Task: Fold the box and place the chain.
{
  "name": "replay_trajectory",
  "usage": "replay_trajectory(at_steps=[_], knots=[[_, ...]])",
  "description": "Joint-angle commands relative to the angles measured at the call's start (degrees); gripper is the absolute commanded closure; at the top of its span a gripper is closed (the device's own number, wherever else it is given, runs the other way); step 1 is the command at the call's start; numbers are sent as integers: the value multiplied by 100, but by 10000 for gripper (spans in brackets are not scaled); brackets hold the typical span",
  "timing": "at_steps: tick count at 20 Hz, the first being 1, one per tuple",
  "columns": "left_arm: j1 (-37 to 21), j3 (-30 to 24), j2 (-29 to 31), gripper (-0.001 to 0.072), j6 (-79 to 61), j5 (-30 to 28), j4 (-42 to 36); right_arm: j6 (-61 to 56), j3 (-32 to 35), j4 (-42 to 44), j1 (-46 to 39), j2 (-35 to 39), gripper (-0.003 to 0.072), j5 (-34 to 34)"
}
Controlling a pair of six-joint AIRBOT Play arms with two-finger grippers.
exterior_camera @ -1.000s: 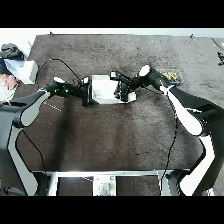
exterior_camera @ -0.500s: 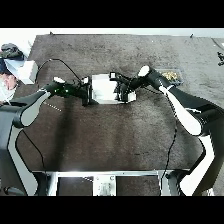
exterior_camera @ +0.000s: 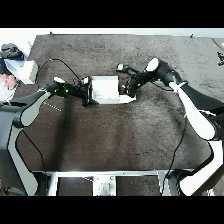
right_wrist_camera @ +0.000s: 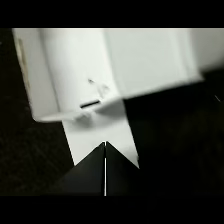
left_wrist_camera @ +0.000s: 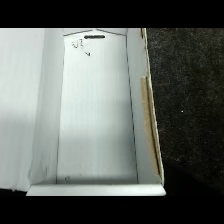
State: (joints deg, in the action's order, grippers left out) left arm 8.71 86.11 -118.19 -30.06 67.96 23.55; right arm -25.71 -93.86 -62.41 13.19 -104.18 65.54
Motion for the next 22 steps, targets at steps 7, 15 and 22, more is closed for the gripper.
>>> replay_trajectory(at_steps=[7, 15, 22], knots=[[0, 2, -4, 292, 0, 0, 2, -3757, 205, -70, -1331, 166, 677, 155], [0, 2, -2, 292, 0, 0, 2, -2632, 1971, 2474, -1344, 164, 676, -649], [0, 2, -2, 292, 0, 0, 2, -2334, 2181, 3311, -826, 166, 493, -1032]])
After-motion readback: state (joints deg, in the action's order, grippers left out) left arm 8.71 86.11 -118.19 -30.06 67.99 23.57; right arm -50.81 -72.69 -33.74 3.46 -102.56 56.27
